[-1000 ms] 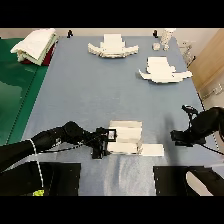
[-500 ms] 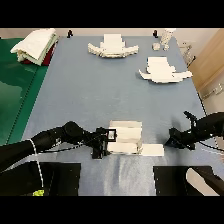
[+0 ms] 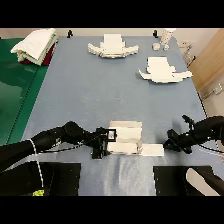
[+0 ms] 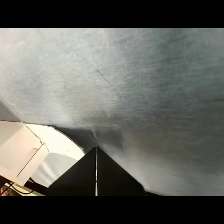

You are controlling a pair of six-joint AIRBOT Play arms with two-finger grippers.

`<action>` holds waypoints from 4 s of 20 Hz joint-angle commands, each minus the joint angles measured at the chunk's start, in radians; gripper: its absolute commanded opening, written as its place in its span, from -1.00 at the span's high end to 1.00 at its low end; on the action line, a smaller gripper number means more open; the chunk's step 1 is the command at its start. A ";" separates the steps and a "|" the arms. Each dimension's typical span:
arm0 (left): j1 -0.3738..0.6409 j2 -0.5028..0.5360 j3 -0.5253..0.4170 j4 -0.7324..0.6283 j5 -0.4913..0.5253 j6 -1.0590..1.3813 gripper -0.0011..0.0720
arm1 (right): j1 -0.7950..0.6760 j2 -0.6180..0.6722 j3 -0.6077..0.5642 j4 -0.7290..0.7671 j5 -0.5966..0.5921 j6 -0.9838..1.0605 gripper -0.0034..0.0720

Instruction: Fold the box.

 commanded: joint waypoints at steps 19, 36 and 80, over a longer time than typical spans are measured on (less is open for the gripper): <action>0.000 0.000 0.001 0.000 0.000 0.000 -0.24 | 0.357 0.174 -0.006 0.218 0.039 0.036 0.58; 0.000 0.000 0.001 0.000 0.000 0.000 -0.24 | 0.739 0.144 0.051 0.121 0.336 0.219 -0.12; 0.000 0.000 0.001 0.000 0.000 0.000 -0.24 | 1.286 -0.261 0.385 -0.592 0.185 1.104 -0.06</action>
